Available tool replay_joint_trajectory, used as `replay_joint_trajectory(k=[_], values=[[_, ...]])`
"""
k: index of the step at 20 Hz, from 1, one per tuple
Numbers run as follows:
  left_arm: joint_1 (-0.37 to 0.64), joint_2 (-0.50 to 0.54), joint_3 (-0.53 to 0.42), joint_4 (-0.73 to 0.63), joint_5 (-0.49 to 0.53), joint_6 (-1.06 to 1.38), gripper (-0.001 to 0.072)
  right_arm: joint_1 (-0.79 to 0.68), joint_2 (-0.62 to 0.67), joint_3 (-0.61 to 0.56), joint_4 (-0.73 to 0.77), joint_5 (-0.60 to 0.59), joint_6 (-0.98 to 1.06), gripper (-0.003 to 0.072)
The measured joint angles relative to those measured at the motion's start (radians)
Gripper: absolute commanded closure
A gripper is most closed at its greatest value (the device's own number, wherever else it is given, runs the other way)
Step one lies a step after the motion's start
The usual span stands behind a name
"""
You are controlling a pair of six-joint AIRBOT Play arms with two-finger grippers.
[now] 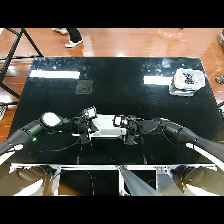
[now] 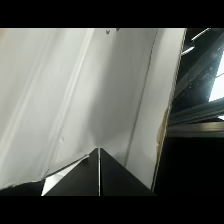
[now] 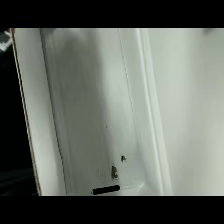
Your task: Fold the box and place the chain.
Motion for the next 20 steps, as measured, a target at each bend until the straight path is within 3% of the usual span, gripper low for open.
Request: replay_joint_trajectory(k=[6,9,14,18,20], values=[[0.089,0.131,0.024,0.213,-0.106,-0.319,0.0687,0.000,0.000,0.000,0.000,0.000,0.000,0.0449],[0.243,0.209,0.026,0.281,-0.188,-0.523,0.0687,0.000,0.000,0.000,0.000,0.000,0.000,0.0449],[0.547,0.245,0.018,0.272,-0.341,-0.672,0.0687,0.000,0.000,0.000,0.000,0.000,0.000,0.0449],[0.752,0.213,-0.045,0.266,-0.329,-0.879,0.0687,0.000,0.000,0.000,0.000,0.000,0.000,0.0449],[0.793,0.185,-0.072,0.231,-0.330,-0.930,0.0688,0.000,0.000,0.000,0.000,0.000,0.000,0.0449]])
